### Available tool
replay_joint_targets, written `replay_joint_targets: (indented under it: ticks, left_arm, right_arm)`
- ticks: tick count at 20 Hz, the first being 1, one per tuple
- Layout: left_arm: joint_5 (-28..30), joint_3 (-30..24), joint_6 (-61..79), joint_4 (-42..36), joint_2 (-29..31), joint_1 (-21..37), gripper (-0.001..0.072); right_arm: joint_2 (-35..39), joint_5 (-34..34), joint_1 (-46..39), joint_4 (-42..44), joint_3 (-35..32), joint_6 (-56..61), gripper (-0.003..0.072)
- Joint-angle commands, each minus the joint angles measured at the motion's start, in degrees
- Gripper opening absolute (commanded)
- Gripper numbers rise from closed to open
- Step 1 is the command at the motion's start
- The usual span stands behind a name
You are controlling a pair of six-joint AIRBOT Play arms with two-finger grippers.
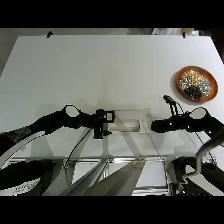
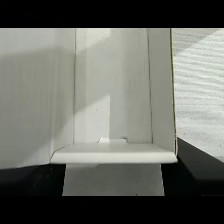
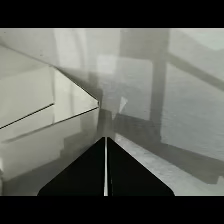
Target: Fold the box and place the chain.
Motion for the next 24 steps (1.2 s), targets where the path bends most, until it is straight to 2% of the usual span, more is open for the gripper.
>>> replay_joint_targets:
  ticks: [1,3,4,9,13,20,21,22,24]
  left_arm:
    - [0.02,-0.02,0.00,0.02,0.02,-0.02,0.0205]
    - [0.02,-0.02,-0.02,0.00,0.02,-0.02,0.0205]
    - [0.02,-0.02,-0.02,0.00,0.02,-0.02,0.0205]
    - [0.02,-0.02,0.00,0.00,0.02,-0.02,0.0205]
    - [0.02,-0.02,0.00,0.00,0.02,-0.02,0.0205]
    - [0.02,-0.02,0.00,0.00,0.02,-0.02,0.0205]
    - [0.02,-0.02,-0.02,0.02,0.02,-0.02,0.0205]
    - [0.02,-0.02,0.00,0.00,0.02,-0.02,0.0205]
    - [0.00,-0.02,0.00,0.02,0.02,-0.02,0.0205]
  right_arm:
    - [-0.59,2.16,0.81,5.16,-0.04,-4.07,0.0018]
    - [-0.59,2.10,2.56,6.38,-0.04,-4.22,0.0026]
    - [-0.59,1.97,3.58,7.43,-0.04,-4.61,0.0071]
    - [1.53,-0.04,6.16,9.68,-0.04,-5.49,0.0199]
    - [5.64,-0.15,6.19,9.68,-0.04,-5.44,0.0199]
    - [8.04,0.98,6.19,9.66,-0.02,-4.85,0.0207]
    - [8.22,0.98,6.40,9.64,-0.02,-4.70,0.0273]
    - [8.22,0.66,7.13,9.49,-0.02,-3.91,0.0305]
    - [8.20,-1.84,10.08,8.46,-0.02,-2.08,0.0308]
